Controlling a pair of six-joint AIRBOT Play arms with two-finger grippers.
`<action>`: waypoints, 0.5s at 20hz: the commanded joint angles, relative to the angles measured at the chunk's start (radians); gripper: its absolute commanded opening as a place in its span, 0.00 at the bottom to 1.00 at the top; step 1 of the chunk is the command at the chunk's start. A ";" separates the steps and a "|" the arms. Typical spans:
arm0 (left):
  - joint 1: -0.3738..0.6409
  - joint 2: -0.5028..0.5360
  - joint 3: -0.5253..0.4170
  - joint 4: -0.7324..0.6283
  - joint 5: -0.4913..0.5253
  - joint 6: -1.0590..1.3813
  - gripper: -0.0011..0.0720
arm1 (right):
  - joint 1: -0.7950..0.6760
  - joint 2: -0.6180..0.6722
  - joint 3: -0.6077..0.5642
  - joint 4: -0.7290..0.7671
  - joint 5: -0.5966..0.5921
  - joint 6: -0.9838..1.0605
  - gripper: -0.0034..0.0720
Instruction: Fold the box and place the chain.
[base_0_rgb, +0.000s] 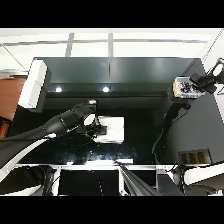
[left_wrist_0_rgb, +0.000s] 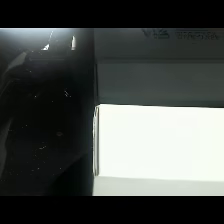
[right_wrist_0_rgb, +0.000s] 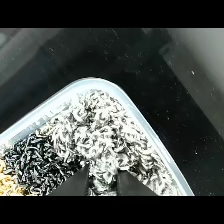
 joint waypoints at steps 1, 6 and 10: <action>0.001 0.001 0.000 -0.002 0.006 0.000 0.06 | 0.000 0.000 0.008 0.000 0.056 -0.003 0.12; 0.001 0.001 0.000 -0.010 0.026 0.000 0.06 | 0.000 0.063 0.090 -0.008 0.151 -0.118 0.07; 0.000 0.001 0.000 -0.021 0.034 0.001 0.06 | 0.000 0.177 0.119 -0.006 0.152 -0.191 0.07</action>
